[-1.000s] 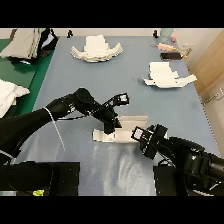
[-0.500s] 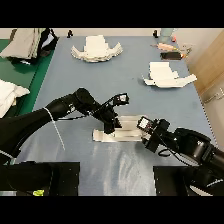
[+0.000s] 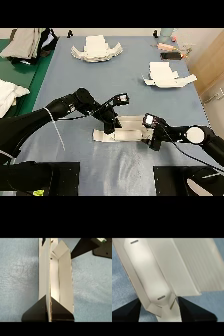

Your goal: Fold the box.

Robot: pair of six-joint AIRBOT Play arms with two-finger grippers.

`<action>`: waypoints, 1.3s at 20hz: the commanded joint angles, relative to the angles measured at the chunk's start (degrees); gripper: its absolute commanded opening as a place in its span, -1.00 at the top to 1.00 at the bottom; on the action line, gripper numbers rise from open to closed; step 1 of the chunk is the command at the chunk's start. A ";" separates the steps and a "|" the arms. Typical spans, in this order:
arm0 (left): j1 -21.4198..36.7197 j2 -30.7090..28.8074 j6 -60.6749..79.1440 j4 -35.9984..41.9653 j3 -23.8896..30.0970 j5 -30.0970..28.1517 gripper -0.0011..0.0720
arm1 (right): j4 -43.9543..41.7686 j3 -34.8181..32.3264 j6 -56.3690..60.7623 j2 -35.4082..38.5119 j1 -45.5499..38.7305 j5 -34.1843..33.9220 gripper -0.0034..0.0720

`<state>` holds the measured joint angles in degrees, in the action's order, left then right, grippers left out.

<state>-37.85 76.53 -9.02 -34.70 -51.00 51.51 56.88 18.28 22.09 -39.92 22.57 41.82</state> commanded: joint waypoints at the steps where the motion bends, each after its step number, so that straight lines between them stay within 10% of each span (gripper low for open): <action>1: 0.00 0.02 0.02 -0.02 0.00 -0.02 0.93 | -7.02 0.74 -9.35 -4.57 -2.60 1.11 -1.00; 26: 0.00 0.02 0.00 -0.02 0.00 -0.02 0.93 | -5.20 1.03 -12.44 -7.63 -2.60 7.13 -0.99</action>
<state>-37.91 76.53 -8.99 -34.70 -51.00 51.48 51.75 19.31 13.02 -46.87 19.99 48.77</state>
